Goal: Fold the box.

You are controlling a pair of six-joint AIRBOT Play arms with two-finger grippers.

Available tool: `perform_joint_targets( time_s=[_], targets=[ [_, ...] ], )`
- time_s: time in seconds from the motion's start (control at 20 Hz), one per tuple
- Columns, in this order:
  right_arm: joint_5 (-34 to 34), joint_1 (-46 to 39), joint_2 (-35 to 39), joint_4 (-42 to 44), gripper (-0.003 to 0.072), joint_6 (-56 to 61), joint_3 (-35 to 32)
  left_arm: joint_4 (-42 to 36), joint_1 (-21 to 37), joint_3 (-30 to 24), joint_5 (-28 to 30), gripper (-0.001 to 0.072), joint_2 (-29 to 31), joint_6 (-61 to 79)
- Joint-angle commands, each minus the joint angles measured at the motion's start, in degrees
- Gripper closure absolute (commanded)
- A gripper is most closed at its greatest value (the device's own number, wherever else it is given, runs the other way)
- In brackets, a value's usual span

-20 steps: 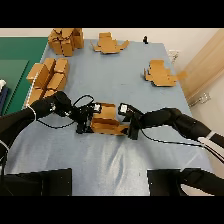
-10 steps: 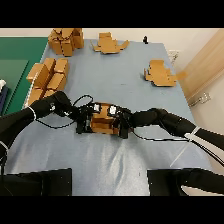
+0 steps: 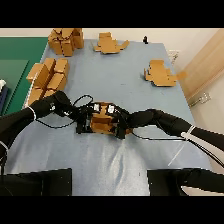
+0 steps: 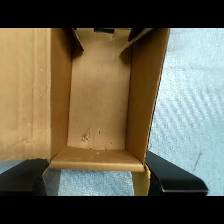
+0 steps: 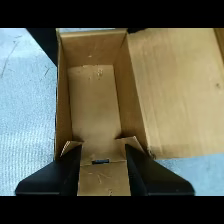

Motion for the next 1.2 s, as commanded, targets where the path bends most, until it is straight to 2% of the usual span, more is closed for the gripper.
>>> perform_joint_targets(
  time_s=[0.0,0.1,0.15,0.2,0.3,0.5,0.65,0.8,0.9,1.0,1.15],
  targets=[
    [0.0,0.0,-0.3,0.5,0.0209,1.7,0.0,-0.1,0.0,0.0,-0.1,0.0689,0.0,-0.1],
    [-0.2,0.0,-0.1,0.2,0.0233,3.2,0.0,-0.1,0.0,0.0,-0.1,0.0689,0.0,-0.1],
    [-1.1,-0.1,0.1,-0.7,0.0339,4.6,0.0,-0.1,0.0,0.0,-0.1,0.0689,0.0,-0.1],
    [-2.8,-0.3,0.6,-2.1,0.0481,6.6,0.0,-0.1,0.0,0.0,-0.1,0.0689,0.0,-0.1],
    [-7.7,-1.6,2.1,-3.9,0.0678,11.0,0.0,-0.1,0.0,0.0,-0.1,0.0689,0.0,-0.1],
    [-13.4,-6.3,7.8,-10.1,0.0680,24.5,0.0,-0.1,0.0,0.0,-0.1,0.0689,0.0,-0.1],
    [-14.1,-13.5,13.6,-12.3,0.0680,48.9,-0.2,-0.1,0.0,0.0,0.0,0.0689,0.0,-0.1],
    [-14.8,-21.6,17.3,-12.6,0.0680,62.1,-3.6,-0.1,0.0,0.0,-0.1,0.0689,0.0,-0.1],
    [-16.6,-24.2,16.5,-10.5,0.0680,65.9,-7.0,-0.1,0.0,0.0,-0.1,0.0689,0.0,-0.1],
    [-17.2,-24.2,12.7,-5.5,0.0680,65.9,-9.4,-0.1,0.0,0.0,0.0,0.0689,0.0,-0.1],
    [-14.6,-20.3,4.5,4.6,0.0680,59.6,-9.9,-0.1,0.0,0.0,-0.1,0.0689,0.0,-0.1]
  ],
)
